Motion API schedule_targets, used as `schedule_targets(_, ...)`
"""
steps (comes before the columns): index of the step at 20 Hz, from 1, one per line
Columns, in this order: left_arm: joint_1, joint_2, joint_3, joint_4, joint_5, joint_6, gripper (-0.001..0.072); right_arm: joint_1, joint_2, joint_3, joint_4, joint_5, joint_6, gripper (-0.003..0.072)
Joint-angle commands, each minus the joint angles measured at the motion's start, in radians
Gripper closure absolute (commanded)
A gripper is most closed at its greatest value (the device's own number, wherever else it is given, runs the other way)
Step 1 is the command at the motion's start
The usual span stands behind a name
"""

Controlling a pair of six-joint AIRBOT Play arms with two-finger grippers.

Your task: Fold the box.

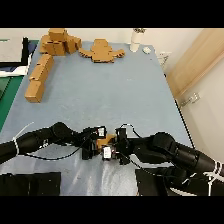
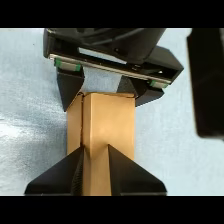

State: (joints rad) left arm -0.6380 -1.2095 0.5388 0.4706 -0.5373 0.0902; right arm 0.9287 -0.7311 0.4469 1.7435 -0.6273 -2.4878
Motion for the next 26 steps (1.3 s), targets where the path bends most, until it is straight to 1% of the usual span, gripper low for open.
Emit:
schedule_targets(1,0.0,0.0,0.0,0.0,0.005,-0.002,0.0091,0.0,-0.005,0.0,0.014,-0.016,0.0,0.0444)
schedule_targets(2,0.0,0.0,0.0,0.0,0.005,-0.002,0.0091,0.0,0.0,0.003,0.014,-0.017,0.0,0.0442)
schedule_targets(4,0.0,0.0,0.0,0.0,0.005,-0.002,0.0091,0.0,0.013,0.014,0.01,-0.017,0.0,0.0321)
schedule_targets(7,0.0,0.0,0.0,0.0,0.005,-0.002,0.0091,0.0,0.032,0.03,-0.005,-0.016,0.001,0.032)
schedule_targets(8,0.0,0.0,0.0,0.0,0.005,-0.002,0.0091,0.0,0.039,0.034,-0.004,-0.018,0.011,0.0302)
schedule_targets(10,0.0,0.0,0.0,0.0,0.005,-0.002,0.0091,0.0,0.075,0.046,0.01,-0.063,0.128,0.03)
schedule_targets(11,0.0,0.0,0.0,0.0,0.005,-0.002,0.0091,0.0,0.105,0.047,0.048,-0.124,0.272,0.0304)
schedule_targets(12,0.0,0.0,0.0,0.0,0.005,-0.002,0.0091,0.0,0.134,0.045,0.098,-0.196,0.449,0.0342)
schedule_targets(13,0.0,0.0,0.0,0.0,0.005,-0.002,0.0091,0.0,0.16,0.036,0.16,-0.262,0.655,0.0493)
schedule_targets(14,0.0,0.0,0.0,0.0,0.005,-0.002,0.0091,0.002,0.181,0.007,0.228,-0.269,0.816,0.0685)
schedule_targets(15,0.0,0.0,0.0,0.0,0.005,-0.002,0.0091,0.001,0.201,-0.037,0.308,-0.234,0.912,0.0686)
schedule_targets(16,0.0,0.0,0.0,0.0,0.005,-0.002,0.0091,0.001,0.217,-0.098,0.404,-0.153,0.979,0.0686)
schedule_targets(18,0.0,0.0,0.0,0.0,0.005,-0.002,0.0091,0.001,0.227,-0.201,0.566,0.083,1.031,0.0686)
schedule_targets(20,0.0,0.0,0.0,0.0,0.005,-0.002,0.0091,0.0,0.227,-0.239,0.581,0.305,1.101,0.0686)
schedule_targets(21,0.0,0.0,0.0,0.0,0.005,-0.002,0.0091,0.0,0.223,-0.243,0.572,0.374,1.121,0.0686)
schedule_targets(22,0.0,0.0,0.0,0.0,0.005,-0.002,0.0091,-0.007,0.214,-0.243,0.563,0.403,1.124,0.0686)
schedule_targets(26,0.0,0.0,0.0,0.0,0.005,-0.002,0.0091,-0.021,0.164,-0.244,0.542,0.388,1.124,0.0686)
